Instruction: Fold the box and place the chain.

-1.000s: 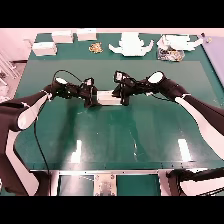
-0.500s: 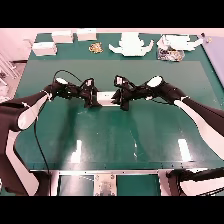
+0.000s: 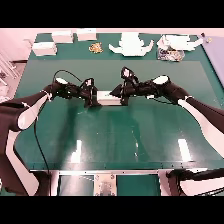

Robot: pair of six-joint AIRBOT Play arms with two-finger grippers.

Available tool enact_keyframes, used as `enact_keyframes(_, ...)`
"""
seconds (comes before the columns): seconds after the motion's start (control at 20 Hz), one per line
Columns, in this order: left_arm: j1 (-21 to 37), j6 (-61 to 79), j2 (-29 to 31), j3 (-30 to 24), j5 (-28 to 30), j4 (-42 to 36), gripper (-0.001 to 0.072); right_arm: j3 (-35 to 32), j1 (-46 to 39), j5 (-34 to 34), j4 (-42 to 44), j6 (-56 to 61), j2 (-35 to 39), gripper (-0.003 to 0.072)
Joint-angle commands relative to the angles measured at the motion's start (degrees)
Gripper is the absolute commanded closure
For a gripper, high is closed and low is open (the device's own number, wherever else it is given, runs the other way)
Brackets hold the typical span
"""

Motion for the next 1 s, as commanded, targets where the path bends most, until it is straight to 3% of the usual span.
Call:
enact_keyframes(0.0, 0.0, 0.0, 0.0, 0.0, 0.0, 0.0, 0.0087, -0.7, -0.3, 0.0, 2.4, -1.1, -1.6, 0.0684)
enact_keyframes(0.4, 0.0, 0.0, 0.0, 0.0, 0.0, 0.0, 0.0087, -0.9, 0.3, 0.3, -7.7, 8.0, -5.9, 0.0685)
enact_keyframes(0.55, 0.0, 0.0, 0.0, 0.0, 0.0, 0.0, 0.0087, -0.5, 0.4, 0.6, -7.5, 7.9, -5.2, 0.0686)
enact_keyframes(0.8, 0.0, 0.0, 0.0, 0.0, 0.0, 0.0, 0.0087, 1.8, 0.4, 1.1, -2.7, 8.0, 5.8, 0.0686)
enact_keyframes(0.95, 0.0, 0.0, 0.0, 0.0, 0.0, 0.0, 0.0087, 1.9, 0.0, 0.0, -3.9, 15.7, 13.6, 0.0687)
